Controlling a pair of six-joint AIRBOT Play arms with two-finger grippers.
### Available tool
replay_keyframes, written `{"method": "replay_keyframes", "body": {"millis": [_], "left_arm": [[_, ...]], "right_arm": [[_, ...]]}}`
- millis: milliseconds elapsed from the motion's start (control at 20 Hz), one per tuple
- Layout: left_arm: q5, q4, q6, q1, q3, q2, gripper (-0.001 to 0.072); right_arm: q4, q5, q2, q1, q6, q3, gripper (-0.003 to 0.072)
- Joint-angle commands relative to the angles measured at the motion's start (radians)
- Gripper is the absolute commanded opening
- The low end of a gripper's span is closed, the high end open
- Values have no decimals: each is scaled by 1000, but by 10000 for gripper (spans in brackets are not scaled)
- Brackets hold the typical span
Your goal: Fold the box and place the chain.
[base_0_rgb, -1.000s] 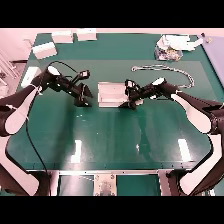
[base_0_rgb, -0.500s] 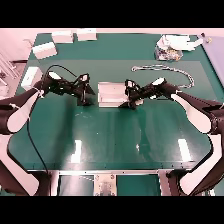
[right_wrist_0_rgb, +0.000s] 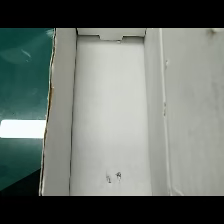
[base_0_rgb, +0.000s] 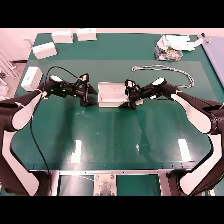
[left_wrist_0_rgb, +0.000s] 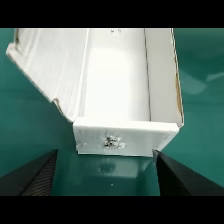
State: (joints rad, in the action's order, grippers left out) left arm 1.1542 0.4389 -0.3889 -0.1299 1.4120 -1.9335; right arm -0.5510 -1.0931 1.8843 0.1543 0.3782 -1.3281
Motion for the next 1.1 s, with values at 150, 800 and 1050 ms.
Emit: {"method": "replay_keyframes", "body": {"millis": [150,800,1050], "left_arm": [[36,-16,-5,0,0,-3,720],[57,-29,-5,-12,-4,-31,720],[12,-33,-10,-46,-4,-35,720]], "right_arm": [[0,0,-1,0,0,0,558],[0,0,-1,0,0,0,558],[0,0,-1,0,0,0,558]]}}
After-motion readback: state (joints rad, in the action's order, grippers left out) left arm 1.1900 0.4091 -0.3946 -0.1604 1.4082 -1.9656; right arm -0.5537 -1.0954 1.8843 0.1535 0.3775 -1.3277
